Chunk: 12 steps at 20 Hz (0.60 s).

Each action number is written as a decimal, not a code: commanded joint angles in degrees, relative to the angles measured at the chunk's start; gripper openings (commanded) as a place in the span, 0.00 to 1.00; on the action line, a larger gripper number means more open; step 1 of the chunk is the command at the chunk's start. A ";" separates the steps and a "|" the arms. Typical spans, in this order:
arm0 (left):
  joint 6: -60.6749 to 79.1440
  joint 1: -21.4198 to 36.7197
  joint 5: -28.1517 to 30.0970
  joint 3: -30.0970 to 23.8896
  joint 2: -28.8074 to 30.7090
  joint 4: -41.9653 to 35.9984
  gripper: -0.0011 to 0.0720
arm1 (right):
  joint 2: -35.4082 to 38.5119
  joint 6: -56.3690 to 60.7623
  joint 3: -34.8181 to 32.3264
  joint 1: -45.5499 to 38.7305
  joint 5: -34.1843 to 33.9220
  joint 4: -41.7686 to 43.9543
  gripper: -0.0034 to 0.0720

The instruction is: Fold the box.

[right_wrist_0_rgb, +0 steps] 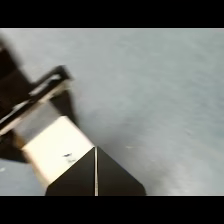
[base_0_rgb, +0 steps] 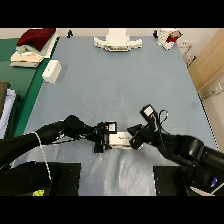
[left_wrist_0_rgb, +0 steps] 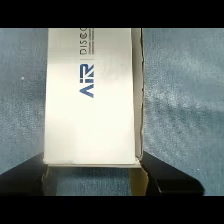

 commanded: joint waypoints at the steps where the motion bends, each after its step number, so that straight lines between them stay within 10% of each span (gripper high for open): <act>1: 0.02 0.02 0.02 0.04 -0.02 0.04 0.67 | -2.32 -4.55 9.42 -11.82 -19.47 -1.27 0.07; 7: -3.30 0.13 2.54 0.04 -0.02 0.00 0.67 | -25.75 -28.00 33.24 -36.39 -42.38 16.65 0.05; 12: -3.39 0.13 2.75 0.07 -0.02 0.02 0.67 | -39.32 -29.59 42.80 -41.55 -47.01 21.27 0.05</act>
